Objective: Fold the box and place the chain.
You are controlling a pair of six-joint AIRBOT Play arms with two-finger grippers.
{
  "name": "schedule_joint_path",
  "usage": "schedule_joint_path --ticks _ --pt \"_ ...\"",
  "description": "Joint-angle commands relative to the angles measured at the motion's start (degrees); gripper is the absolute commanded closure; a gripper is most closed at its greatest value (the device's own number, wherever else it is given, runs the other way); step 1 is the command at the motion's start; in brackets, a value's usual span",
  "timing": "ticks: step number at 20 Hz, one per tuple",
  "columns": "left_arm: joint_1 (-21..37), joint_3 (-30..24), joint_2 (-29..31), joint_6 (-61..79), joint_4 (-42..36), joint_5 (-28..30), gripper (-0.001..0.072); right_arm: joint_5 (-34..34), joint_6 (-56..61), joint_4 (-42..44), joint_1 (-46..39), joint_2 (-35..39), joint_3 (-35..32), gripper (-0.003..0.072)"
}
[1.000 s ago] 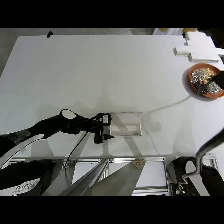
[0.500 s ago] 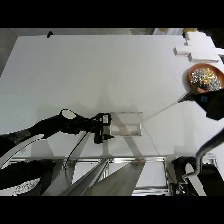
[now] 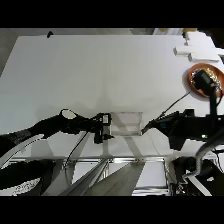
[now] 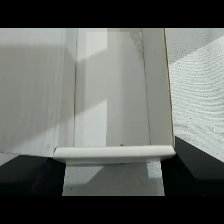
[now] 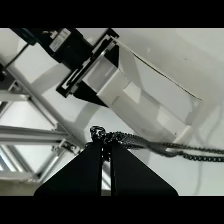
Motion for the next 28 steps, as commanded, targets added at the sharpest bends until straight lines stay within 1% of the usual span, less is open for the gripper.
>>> schedule_joint_path --ticks 1,4,7,9,11,13,15,16,17,19,22,23,26,28 --pt "0.02 0.04 0.02 0.00 0.00 0.00 0.0436 -8.76 2.23 -4.48 7.93 -2.16 -4.48 0.0667" --pt "0.02 0.02 0.02 0.00 0.00 0.02 0.0436 -12.76 2.25 -5.60 13.88 -7.98 -6.14 0.0667" --pt "0.02 0.02 0.02 0.00 0.00 0.02 0.0436 -16.65 5.79 -12.11 18.73 -14.45 -6.14 0.0667" --pt "0.02 0.02 0.02 0.00 0.00 0.02 0.0436 -18.75 8.04 -14.19 19.19 -17.09 -6.14 0.0667" --pt "0.02 0.02 0.02 0.00 0.00 0.02 0.0436 -18.95 9.14 -16.04 19.19 -18.49 -6.14 0.0667" --pt "0.02 0.02 0.02 0.00 0.00 0.02 0.0436 -19.43 9.09 -16.28 19.19 -18.99 -6.27 0.0667" --pt "0.02 0.02 0.02 0.00 0.00 0.00 0.0436 -21.88 9.09 -16.24 19.19 -19.67 -6.93 0.0667" --pt "0.02 0.04 0.02 0.00 -0.02 0.02 0.0436 -22.08 9.09 -16.24 19.19 -20.57 -7.13 0.0665" --pt "0.02 0.02 0.02 0.00 0.00 0.02 0.0436 -21.79 9.09 -16.24 19.19 -21.70 -7.32 0.0638" --pt "0.02 0.02 0.02 0.00 0.00 0.00 0.0436 -21.46 9.09 -16.72 19.82 -23.71 -7.65 0.0556" --pt "0.02 0.02 0.02 0.00 0.00 0.02 0.0436 -21.24 9.09 -17.70 21.27 -24.50 -7.63 0.0548" --pt "0.02 0.02 0.02 0.00 0.00 0.00 0.0436 -20.22 9.09 -17.84 21.20 -24.04 -7.63 0.0507" --pt "0.02 0.02 0.02 0.00 0.00 0.00 0.0436 -14.71 10.25 -22.23 21.09 -19.74 -7.63 0.0506" --pt "0.02 0.04 0.02 0.00 0.00 0.02 0.0436 -11.13 13.03 -24.72 18.05 -15.34 -7.63 0.0520"
